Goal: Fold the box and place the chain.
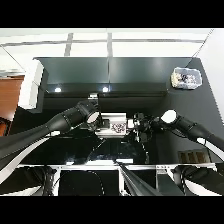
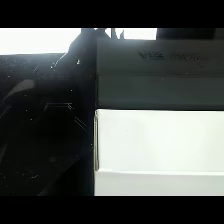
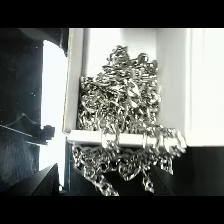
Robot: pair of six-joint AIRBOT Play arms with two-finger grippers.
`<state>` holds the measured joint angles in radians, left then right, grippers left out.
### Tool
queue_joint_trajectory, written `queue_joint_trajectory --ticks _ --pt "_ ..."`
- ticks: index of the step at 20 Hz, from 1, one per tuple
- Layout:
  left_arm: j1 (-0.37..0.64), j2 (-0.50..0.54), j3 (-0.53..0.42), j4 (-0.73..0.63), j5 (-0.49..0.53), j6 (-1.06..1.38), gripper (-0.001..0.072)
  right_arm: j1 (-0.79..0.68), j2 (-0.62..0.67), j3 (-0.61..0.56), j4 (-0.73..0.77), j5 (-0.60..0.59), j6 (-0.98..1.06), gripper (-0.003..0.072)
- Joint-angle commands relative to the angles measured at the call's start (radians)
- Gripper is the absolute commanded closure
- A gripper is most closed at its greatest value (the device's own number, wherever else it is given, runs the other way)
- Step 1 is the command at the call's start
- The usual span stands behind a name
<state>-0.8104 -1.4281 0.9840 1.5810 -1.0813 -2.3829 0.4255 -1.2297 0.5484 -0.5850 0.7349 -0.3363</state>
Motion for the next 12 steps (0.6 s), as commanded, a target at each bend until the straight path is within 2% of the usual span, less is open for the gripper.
queue_joint_trajectory --ticks 1,6,12 --pt "0.0 0.001 0.001 0.0 0.0 0.0 0.0678 0.0 -0.023 0.0 0.068 -0.034 -0.058 -0.0034" --pt "0.0 0.001 0.001 0.0 0.0 0.0 0.0678 0.0 -0.024 0.0 0.078 -0.129 -0.013 -0.0033" --pt "0.0 0.001 0.001 0.0 0.0 0.0 0.0678 0.0 -0.024 0.0 0.076 -0.123 0.045 -0.0032"
